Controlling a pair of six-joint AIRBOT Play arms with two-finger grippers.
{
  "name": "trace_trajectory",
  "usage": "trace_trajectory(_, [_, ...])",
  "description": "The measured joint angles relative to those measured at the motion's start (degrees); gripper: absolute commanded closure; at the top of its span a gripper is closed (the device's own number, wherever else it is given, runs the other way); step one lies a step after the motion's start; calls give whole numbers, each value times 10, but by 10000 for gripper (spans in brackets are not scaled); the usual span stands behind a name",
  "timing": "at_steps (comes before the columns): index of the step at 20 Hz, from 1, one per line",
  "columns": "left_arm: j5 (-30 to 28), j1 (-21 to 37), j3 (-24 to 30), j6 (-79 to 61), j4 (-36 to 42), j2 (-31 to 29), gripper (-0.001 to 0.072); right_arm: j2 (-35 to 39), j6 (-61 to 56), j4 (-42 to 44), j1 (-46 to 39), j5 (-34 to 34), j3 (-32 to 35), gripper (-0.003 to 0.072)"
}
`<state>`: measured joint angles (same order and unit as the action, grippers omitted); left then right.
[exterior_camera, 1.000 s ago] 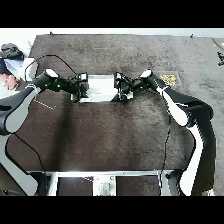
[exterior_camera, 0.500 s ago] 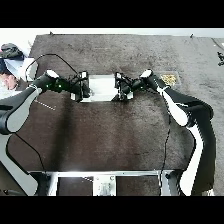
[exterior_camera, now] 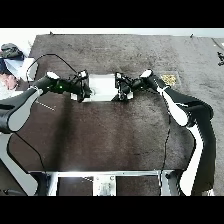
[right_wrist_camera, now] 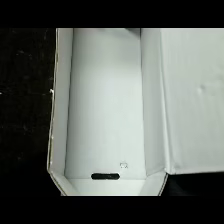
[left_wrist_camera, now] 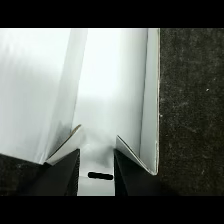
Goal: Fold the box and place the chain.
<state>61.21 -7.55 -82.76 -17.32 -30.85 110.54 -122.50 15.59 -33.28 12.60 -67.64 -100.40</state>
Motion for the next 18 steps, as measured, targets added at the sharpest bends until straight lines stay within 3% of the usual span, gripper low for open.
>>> trace_trajectory(7, [-1, 0, 1, -18, 29, 12, 479, 0, 0, 0, 0, 0, 0, 164])
trace_trajectory(11, [3, 0, 1, -24, 38, 13, 160, 0, 0, 2, 0, 0, 0, 164])
trace_trajectory(12, [4, 0, 1, -25, 38, 14, 134, 0, 0, 1, 0, 0, 0, 164])
trace_trajectory(15, [4, 0, 1, -26, 38, 14, 136, 0, 0, 1, 0, 0, 0, 164])
trace_trajectory(16, [4, 0, 1, -26, 38, 14, 188, 0, 0, 1, 0, 0, 0, 164])
trace_trajectory(18, [3, 1, 1, -25, 35, 14, 438, 0, 0, 1, 0, 0, 0, 164])
